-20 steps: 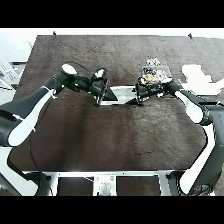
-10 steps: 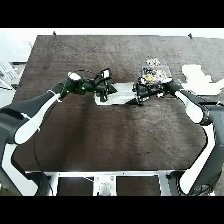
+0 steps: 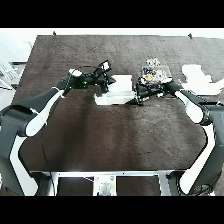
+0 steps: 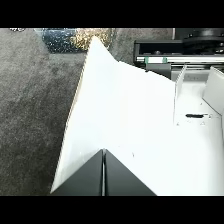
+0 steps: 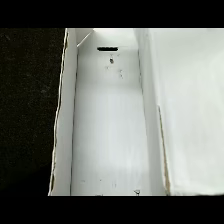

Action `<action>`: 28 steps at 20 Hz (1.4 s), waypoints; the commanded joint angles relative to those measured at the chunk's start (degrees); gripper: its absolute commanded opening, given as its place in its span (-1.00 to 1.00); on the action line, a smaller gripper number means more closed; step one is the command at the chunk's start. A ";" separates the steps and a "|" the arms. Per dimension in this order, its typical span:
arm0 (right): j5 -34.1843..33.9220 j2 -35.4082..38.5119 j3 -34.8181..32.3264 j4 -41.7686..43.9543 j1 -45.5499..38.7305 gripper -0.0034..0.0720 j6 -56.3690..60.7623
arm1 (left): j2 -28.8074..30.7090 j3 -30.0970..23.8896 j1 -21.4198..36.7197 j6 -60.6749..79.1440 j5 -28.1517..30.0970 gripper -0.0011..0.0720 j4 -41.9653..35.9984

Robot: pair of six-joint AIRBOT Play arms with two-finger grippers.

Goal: Fold the box and place the chain.

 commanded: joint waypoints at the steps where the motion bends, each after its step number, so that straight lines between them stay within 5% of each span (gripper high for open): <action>1: 0.00 -0.02 -0.02 0.02 0.00 0.62 0.00 | -1.49 1.01 0.07 -0.98 0.61 -0.93 0.13; 18: 0.00 -0.02 -0.02 0.02 0.00 0.62 0.00 | -3.69 2.16 0.13 -5.64 -1.73 -0.92 6.25; 28: 0.00 -0.02 -0.02 0.02 0.00 0.62 0.00 | -3.65 16.74 6.97 -13.94 -34.56 -0.93 6.49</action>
